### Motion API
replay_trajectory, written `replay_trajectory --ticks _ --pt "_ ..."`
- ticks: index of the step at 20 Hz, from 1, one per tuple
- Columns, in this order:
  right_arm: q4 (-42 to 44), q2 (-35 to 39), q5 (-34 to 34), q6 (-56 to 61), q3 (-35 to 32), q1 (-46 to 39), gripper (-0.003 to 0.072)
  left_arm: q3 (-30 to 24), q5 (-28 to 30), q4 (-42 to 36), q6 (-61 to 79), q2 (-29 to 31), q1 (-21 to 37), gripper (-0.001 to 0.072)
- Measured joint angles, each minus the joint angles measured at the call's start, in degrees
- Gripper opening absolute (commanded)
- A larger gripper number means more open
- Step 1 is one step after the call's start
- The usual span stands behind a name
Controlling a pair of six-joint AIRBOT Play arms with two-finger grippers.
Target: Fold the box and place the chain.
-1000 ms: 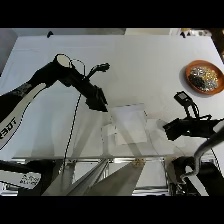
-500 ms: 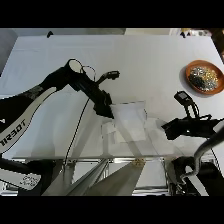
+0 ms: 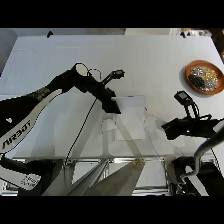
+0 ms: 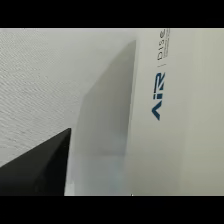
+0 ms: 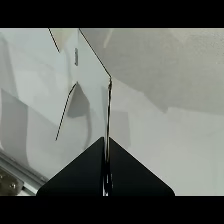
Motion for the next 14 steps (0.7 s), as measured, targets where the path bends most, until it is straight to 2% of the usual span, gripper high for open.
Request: replay_trajectory --ticks 2,4,5,12,13,14 --pt "0.02 0.0 -0.04 0.0 0.0 0.0 0.0016 0.0 -0.07 0.76 0.17 -0.02 -0.02 0.0236" --pt "0.04 0.0 -0.11 0.0 0.0 0.0 0.0017 0.0 -0.22 1.27 0.2 -0.02 -0.02 0.0098" --pt "0.07 0.0 -0.15 0.0 0.0 0.0 0.0017 0.0 -0.28 1.42 0.31 -0.02 -0.02 0.0003" --pt "2.21 0.0 -0.33 0.0 -0.02 0.0 0.0021 0.0 -0.22 4.59 0.61 0.13 -0.09 0.0006" --pt "2.71 0.0 -0.37 0.0 -0.02 0.0 0.0042 0.0 -0.2 4.98 0.83 0.31 -0.09 0.0006" --pt "3.32 0.0 -0.46 0.0 -0.02 0.0 0.0113 0.02 -0.11 5.46 1.22 0.52 -0.09 0.0006"
